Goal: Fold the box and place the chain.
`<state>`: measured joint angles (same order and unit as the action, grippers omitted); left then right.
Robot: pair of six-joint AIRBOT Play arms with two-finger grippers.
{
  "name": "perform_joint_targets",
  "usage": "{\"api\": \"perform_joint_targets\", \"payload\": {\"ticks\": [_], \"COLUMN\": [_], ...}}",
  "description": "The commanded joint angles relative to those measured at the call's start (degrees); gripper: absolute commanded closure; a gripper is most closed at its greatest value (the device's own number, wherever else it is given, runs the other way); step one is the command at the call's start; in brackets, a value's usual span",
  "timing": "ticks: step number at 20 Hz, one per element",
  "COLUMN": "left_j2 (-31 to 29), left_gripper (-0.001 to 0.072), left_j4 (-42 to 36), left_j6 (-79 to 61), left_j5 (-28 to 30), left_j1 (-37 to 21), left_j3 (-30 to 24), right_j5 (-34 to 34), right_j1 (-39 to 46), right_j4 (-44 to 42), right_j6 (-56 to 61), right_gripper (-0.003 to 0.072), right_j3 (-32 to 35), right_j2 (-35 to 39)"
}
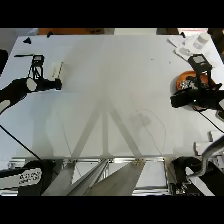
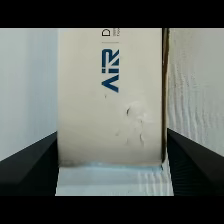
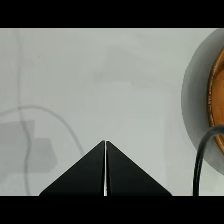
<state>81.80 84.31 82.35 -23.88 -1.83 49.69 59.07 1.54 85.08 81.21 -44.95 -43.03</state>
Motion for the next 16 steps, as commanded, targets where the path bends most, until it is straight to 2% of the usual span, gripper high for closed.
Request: {"api": "perform_joint_targets", "payload": {"ticks": [1, 4, 10, 13, 16], "left_j2": [-5.51, -13.66, -30.47, -35.36, -37.48], "left_gripper": [0.0011, 0.0013, 0.0013, 0.0013, 0.0013], "left_j4": [2.45, 2.75, 2.69, 2.71, 2.64], "left_j6": [-0.70, -6.21, -6.91, -6.91, -6.91], "left_j5": [-3.82, -6.03, -10.73, -11.15, -11.52], "left_j1": [-0.04, -0.04, 0.04, 0.04, 0.04], "left_j3": [0.02, 0.02, 0.02, 0.02, 0.02], "right_j5": [0.00, 0.00, 0.00, 0.00, 0.00], "right_j1": [0.02, 0.02, 0.02, 0.02, 0.02], "right_j4": [0.00, 0.00, 0.00, 0.00, 0.00], "right_j6": [0.00, 0.00, 0.00, 0.00, 0.00], "right_gripper": [0.0676, 0.0676, 0.0676, 0.0676, 0.0676], "right_j3": [-0.04, -0.04, -0.04, -0.04, -0.04], "right_j2": [0.04, 0.04, 0.04, 0.04, 0.04]}}
